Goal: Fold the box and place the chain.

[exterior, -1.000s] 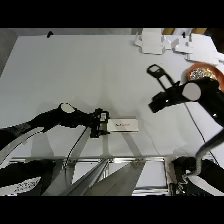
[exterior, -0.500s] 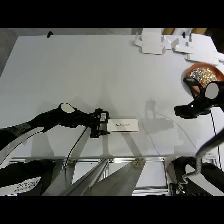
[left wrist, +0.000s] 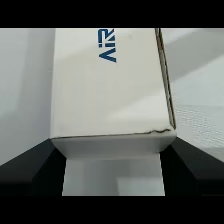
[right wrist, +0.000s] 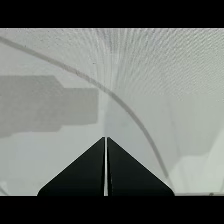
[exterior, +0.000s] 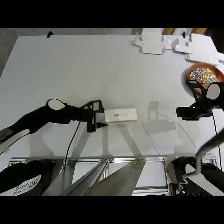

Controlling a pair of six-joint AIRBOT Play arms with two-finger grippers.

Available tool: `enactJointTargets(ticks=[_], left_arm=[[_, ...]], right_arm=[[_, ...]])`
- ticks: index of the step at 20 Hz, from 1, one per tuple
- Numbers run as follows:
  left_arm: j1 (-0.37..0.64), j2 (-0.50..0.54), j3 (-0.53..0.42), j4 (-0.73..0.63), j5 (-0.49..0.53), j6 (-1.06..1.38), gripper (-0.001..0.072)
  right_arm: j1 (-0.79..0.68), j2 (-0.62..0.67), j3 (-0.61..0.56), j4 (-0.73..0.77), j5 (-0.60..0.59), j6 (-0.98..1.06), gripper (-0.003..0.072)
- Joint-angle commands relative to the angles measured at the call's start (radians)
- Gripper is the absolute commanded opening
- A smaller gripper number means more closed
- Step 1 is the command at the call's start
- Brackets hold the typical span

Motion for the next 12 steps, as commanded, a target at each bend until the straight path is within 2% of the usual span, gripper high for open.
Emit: enactJointTargets(ticks=[1,4,7,9,12], left_arm=[[0.128,0.206,0.001,0.164,0.001,-0.363,0.0215],[0.296,0.415,0.001,0.464,0.001,-0.730,0.0216],[0.468,0.583,0.001,0.704,0.000,-1.052,0.0230],[0.579,0.654,0.001,0.846,-0.013,-1.267,0.0230],[0.715,0.665,0.001,1.016,-0.084,-1.494,0.0230]], right_arm=[[-0.001,0.000,-0.001,-0.001,0.002,0.002,0.0016],[-0.001,0.000,-0.001,-0.001,0.002,0.002,0.0016],[-0.001,0.000,-0.001,-0.001,0.002,0.002,0.0016],[-0.001,0.000,-0.001,-0.001,0.002,0.002,0.0016],[-0.001,0.000,-0.001,-0.001,0.002,0.002,0.0016]])
